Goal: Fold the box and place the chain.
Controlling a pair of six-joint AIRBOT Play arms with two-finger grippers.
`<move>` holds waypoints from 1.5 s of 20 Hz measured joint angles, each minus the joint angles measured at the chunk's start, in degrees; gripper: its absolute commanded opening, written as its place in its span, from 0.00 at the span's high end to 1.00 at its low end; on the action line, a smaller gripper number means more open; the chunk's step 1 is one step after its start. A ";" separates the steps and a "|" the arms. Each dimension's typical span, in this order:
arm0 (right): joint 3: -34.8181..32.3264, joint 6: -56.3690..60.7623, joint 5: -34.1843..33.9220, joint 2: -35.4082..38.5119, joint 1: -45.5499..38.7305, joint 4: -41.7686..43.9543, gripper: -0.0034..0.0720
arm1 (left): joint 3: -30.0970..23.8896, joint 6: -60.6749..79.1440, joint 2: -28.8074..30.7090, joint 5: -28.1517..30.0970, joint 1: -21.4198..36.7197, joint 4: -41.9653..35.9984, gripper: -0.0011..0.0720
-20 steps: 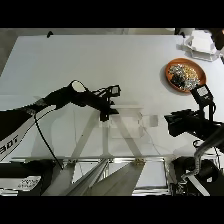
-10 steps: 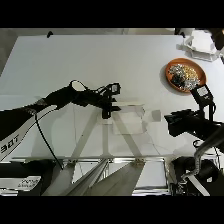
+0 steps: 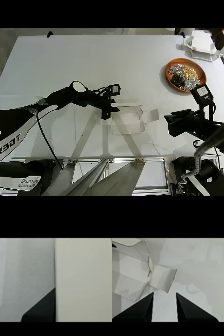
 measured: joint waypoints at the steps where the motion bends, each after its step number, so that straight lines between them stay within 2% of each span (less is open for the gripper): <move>1: 0.00 -0.02 0.00 0.00 0.00 0.00 0.53 | 0.00 -0.31 -0.02 0.00 0.00 0.15 0.98; 30: 0.00 -0.02 0.00 0.00 0.00 -0.02 0.53 | 0.02 -1.01 0.00 -0.17 0.00 1.07 0.97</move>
